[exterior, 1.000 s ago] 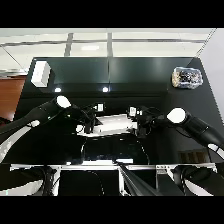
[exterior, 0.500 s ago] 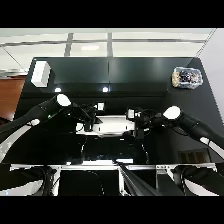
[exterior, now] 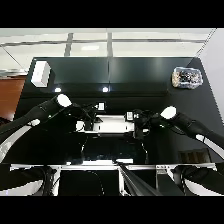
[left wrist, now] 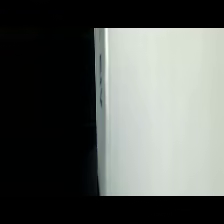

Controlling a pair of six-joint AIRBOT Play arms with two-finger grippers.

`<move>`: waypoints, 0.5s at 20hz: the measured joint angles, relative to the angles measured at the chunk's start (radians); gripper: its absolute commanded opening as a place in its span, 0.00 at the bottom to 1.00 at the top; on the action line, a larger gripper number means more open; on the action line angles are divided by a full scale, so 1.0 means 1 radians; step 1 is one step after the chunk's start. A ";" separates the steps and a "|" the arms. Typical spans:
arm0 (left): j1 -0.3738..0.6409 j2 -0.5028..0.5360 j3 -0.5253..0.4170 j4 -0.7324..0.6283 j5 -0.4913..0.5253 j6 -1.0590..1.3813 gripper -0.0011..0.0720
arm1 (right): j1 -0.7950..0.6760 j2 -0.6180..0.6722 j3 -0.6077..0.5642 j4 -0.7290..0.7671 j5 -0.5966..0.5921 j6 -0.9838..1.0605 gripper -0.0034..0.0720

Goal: Fold the box and place the chain.

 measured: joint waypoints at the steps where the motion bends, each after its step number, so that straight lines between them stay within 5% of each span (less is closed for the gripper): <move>1: 0.000 0.000 0.000 0.000 0.001 0.000 0.05 | 0.000 -0.005 0.000 0.001 -0.001 -0.001 0.98; 10: 0.000 0.000 0.000 0.003 0.002 -0.025 0.05 | 0.000 -0.044 0.000 0.000 -0.004 -0.005 0.98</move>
